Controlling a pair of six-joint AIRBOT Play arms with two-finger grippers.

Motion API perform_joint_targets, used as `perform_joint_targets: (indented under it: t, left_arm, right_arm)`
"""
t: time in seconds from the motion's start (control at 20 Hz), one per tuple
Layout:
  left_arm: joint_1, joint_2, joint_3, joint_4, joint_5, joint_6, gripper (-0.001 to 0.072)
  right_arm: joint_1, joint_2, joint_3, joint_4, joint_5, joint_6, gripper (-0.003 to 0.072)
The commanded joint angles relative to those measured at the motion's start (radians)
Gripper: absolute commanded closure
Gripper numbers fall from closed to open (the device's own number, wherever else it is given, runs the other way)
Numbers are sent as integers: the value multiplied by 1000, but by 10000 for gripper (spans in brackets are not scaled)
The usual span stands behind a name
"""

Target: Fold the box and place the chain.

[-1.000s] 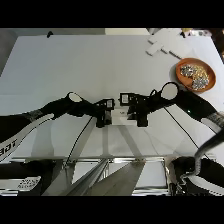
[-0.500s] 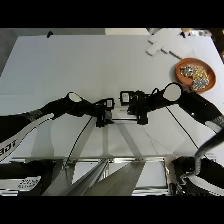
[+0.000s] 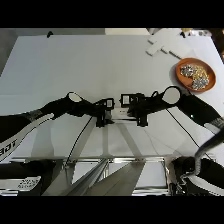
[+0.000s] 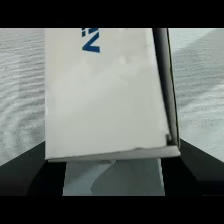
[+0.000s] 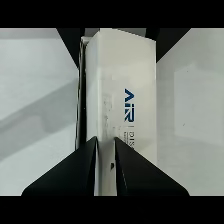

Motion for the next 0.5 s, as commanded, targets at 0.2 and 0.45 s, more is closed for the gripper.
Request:
perform_joint_targets:
  t: [0.2,0.45]
  left_arm:
    - [0,1,0,1,-1,0,677]
    - [0,1,0,1,-1,0,677]
  right_arm:
    - [1,2,-6,2,96,0,463]
    - [0,64,-6,46,46,-1,405]
